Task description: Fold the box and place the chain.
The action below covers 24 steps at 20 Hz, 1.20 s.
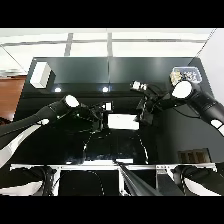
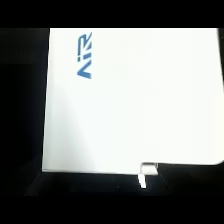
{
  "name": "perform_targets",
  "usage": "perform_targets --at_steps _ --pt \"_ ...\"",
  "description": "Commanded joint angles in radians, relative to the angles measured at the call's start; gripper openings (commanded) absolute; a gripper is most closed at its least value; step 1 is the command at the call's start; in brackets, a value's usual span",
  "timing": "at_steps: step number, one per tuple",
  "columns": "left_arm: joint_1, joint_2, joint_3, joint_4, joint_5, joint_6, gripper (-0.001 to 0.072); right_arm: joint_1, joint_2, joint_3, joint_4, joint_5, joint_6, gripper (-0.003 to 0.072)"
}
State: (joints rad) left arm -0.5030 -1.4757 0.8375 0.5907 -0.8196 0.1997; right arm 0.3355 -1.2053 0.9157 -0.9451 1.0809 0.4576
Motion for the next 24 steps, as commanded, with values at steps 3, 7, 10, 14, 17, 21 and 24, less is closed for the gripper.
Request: perform_targets --at_steps 3,7,10,14,17,21,24 --pt "0.000 0.000 0.001 0.000 0.000 0.002 0.0352 0.053 -0.002 -0.034 0.013 -0.024 -0.114 0.0674" --pt "0.000 0.000 0.001 0.000 -0.001 0.002 0.0352 0.055 -0.002 -0.034 0.028 -0.032 -0.115 0.0674" --pt "0.000 0.000 0.001 0.000 -0.001 0.002 0.0352 0.055 -0.002 -0.034 0.029 -0.042 -0.116 0.0674" --pt "0.000 0.000 0.001 0.000 -0.001 0.002 0.0352 0.055 -0.002 -0.033 0.028 -0.038 -0.114 0.0355" --pt "0.000 0.000 0.000 0.000 -0.001 0.002 0.0352 0.055 -0.002 -0.033 0.029 -0.037 -0.113 0.0278" --pt "0.000 0.000 0.000 0.000 -0.001 0.002 0.0352 0.055 -0.002 -0.033 0.028 -0.023 -0.113 0.0226" --pt "0.000 0.000 0.000 0.000 -0.001 0.002 0.0352 0.055 -0.003 -0.037 0.028 -0.019 -0.109 0.0226"
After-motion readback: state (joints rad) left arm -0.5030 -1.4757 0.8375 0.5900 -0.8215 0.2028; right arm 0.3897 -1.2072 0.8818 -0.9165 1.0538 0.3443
